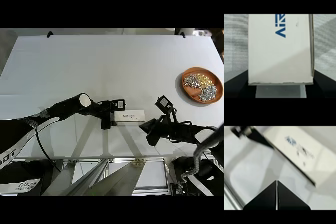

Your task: Fold the box and place the chain.

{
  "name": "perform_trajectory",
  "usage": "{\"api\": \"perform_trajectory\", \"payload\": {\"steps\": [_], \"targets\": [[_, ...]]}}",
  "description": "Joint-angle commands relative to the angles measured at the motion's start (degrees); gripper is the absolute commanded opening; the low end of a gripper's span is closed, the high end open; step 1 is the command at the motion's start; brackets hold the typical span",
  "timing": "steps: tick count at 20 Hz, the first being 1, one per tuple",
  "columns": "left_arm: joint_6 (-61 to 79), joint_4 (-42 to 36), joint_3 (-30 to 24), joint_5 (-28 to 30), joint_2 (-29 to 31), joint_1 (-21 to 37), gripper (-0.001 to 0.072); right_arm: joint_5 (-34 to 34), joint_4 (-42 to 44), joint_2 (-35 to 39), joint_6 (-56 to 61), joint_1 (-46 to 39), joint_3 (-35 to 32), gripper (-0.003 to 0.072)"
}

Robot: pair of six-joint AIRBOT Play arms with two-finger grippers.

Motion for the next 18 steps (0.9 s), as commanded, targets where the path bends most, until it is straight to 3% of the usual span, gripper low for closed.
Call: {"api": "perform_trajectory", "payload": {"steps": [1,6,9,13,18], "targets": [[0.0,0.0,0.0,0.0,0.0,0.0,0.0392,13.7,-21.3,0.1,14.0,0.0,7.7,0.0005],[0.0,0.0,0.0,0.0,0.0,0.0,0.0392,28.1,-35.7,-11.5,13.1,-0.2,24.5,0.0003],[0.0,0.0,0.0,0.0,0.0,0.0,0.0392,30.2,-34.6,-20.9,10.2,-6.5,31.3,0.0002],[0.0,0.0,0.0,0.0,0.0,0.0,0.0392,29.9,-23.1,-33.0,7.9,-19.6,31.8,0.0003],[0.0,0.0,0.0,0.0,0.0,0.0,0.0392,29.6,-22.1,-41.0,7.9,-25.6,31.8,0.0009]]}}
